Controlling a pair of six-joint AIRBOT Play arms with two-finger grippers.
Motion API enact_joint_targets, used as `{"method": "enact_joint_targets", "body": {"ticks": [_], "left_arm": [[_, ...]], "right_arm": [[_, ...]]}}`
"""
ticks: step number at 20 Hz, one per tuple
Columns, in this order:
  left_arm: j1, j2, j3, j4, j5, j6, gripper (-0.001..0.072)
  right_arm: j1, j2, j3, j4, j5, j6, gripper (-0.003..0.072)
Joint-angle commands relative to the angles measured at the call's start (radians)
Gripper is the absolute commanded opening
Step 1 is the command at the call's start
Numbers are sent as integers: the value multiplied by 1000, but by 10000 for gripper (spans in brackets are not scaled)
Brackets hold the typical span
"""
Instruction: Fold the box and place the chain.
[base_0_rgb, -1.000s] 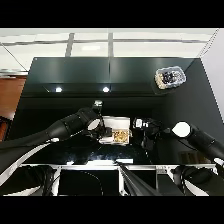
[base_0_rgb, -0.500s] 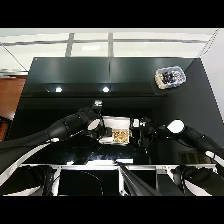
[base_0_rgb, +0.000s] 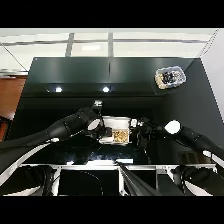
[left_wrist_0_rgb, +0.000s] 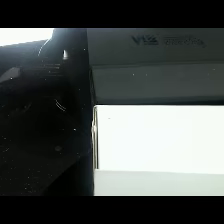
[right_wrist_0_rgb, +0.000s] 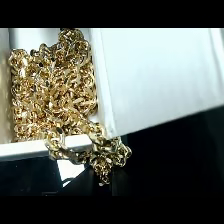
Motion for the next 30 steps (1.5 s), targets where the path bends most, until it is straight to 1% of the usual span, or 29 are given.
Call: {"method": "enact_joint_targets", "body": {"ticks": [1,2,4,7,8,10,11,12,13,15,16,18,20,21,22,23,24,26,28,30], "left_arm": [[-1,-1,0,0,1,0,31],[-1,-1,0,0,1,0,31],[-1,-1,0,0,1,0,31],[-1,-1,0,0,2,0,31],[-1,-1,0,0,2,0,31],[-1,-1,0,0,2,0,31],[-1,-1,0,0,2,0,31],[-1,-1,0,0,2,0,31],[-1,-1,0,0,2,0,31],[-1,-1,0,0,2,0,31],[-1,-1,0,0,2,0,31],[-1,-1,0,0,3,0,31],[-1,-3,0,0,10,0,31],[-1,-5,0,0,10,0,31],[-1,-5,0,0,10,0,31],[-1,-5,0,0,10,0,31],[-1,-5,0,0,10,0,31],[-1,-5,0,0,10,0,31],[-1,-5,0,0,12,0,31],[-1,-4,1,-6,14,0,31]], "right_arm": [[3,12,7,-29,18,127,10],[-7,31,15,-60,29,198,10],[-36,99,36,-163,88,349,10],[-89,243,88,-351,260,555,9],[-105,291,114,-367,329,603,10],[-123,372,187,-312,478,694,10],[-120,393,219,-254,523,732,10],[-120,402,246,-164,550,754,10],[-120,402,259,-64,550,766,10],[-117,399,259,127,500,769,10],[-106,398,259,159,460,769,10],[-59,380,257,161,381,811,10],[-12,341,249,122,362,832,12],[3,321,248,74,364,869,98],[9,314,248,-2,364,933,339],[-2,318,251,-80,372,980,452],[-27,324,257,-135,399,997,451],[-108,356,283,-183,466,997,452],[-211,399,319,-183,518,995,452],[-303,444,339,-182,537,995,452]]}}
